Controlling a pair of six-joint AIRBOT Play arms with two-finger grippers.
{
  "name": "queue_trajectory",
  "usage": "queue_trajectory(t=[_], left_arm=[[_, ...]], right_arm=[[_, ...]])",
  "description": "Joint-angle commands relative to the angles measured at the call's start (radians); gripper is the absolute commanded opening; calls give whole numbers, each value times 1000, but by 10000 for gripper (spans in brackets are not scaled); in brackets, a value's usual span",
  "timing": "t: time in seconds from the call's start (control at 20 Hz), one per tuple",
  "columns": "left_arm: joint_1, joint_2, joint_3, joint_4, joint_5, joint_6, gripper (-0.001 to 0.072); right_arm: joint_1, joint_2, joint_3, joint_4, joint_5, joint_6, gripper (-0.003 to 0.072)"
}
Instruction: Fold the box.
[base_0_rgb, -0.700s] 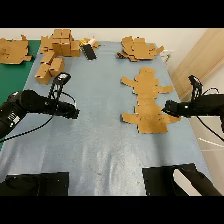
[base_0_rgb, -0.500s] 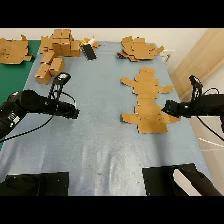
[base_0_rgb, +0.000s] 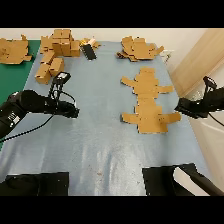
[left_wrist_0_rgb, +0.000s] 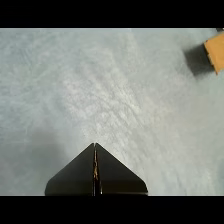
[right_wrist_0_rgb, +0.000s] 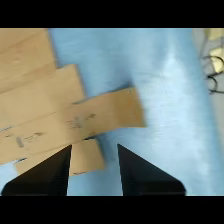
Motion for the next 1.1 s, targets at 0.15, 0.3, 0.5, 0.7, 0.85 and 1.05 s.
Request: queue_trajectory(t=[0.15,0.3,0.5,0.7,0.85,1.05], left_arm=[[0,0,0,0,125,6,10],[0,0,0,-2,124,6,10],[-1,0,0,-4,124,6,10],[-1,0,0,-31,121,6,11],[0,0,0,-37,122,6,10],[-1,0,0,-39,122,6,11]], right_arm=[[-83,-210,59,-96,29,-108,455],[-83,-275,59,-48,43,-155,454],[-82,-326,59,68,46,-262,454],[-79,-367,59,123,54,-332,451],[-79,-372,59,126,49,-346,441],[-79,-379,59,129,47,-358,350]])
